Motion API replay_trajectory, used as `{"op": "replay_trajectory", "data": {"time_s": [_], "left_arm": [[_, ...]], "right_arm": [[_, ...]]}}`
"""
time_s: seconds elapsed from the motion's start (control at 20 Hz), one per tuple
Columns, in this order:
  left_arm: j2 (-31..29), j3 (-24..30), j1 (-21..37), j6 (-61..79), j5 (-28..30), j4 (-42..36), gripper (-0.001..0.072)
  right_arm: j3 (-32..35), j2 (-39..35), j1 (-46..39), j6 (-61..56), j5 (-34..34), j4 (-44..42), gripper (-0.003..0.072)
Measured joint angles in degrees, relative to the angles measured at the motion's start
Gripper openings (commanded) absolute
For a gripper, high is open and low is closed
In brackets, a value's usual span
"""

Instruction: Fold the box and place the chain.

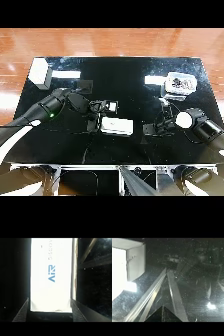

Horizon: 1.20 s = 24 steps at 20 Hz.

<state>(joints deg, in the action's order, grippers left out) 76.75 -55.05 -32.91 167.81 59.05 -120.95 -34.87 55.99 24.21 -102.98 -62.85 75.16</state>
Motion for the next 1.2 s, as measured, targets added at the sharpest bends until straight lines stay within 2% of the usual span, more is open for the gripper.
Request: {"op": "replay_trajectory", "data": {"time_s": [0.65,1.2], "left_arm": [[0.4,0.2,-1.4,0.0,-1.4,-2.4,0.0627],[3.1,0.2,-2.7,0.0,-3.4,-2.7,0.0624]], "right_arm": [[0.0,0.0,0.0,0.0,0.3,0.1,0.0031],[0.0,0.0,0.0,0.4,0.6,0.1,0.0031]]}}
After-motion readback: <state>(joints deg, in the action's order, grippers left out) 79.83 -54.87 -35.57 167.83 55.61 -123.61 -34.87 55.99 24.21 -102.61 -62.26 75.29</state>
